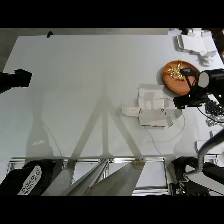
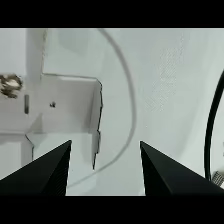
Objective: Fold the box and place the chain.
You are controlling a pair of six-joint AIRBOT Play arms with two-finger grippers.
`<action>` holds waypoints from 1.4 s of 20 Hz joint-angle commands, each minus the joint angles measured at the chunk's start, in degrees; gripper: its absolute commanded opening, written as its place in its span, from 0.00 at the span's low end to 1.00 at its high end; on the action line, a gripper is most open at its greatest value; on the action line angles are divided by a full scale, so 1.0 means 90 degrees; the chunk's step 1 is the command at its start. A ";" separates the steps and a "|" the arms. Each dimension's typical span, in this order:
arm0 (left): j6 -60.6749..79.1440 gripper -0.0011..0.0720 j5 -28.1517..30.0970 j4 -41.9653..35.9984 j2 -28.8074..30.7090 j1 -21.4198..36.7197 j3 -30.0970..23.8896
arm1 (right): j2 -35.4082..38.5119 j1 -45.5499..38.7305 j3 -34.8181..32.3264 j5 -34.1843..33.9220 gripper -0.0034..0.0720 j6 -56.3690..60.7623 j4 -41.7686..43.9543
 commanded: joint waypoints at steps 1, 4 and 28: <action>0.0000 0.89 0.0002 0.0000 -0.0005 0.0000 0.0007 | -0.0534 -0.0104 -0.0005 0.0202 0.68 0.0090 0.0044; 0.0000 0.89 0.0002 0.0000 -0.0005 0.0000 0.0007 | -0.0896 -0.0104 -0.0002 -0.0066 0.65 0.0090 0.0046; 0.0000 0.89 0.0002 0.0000 -0.0005 0.0000 0.0007 | 0.1105 0.1350 -0.2822 -0.4670 0.05 -0.5309 0.7499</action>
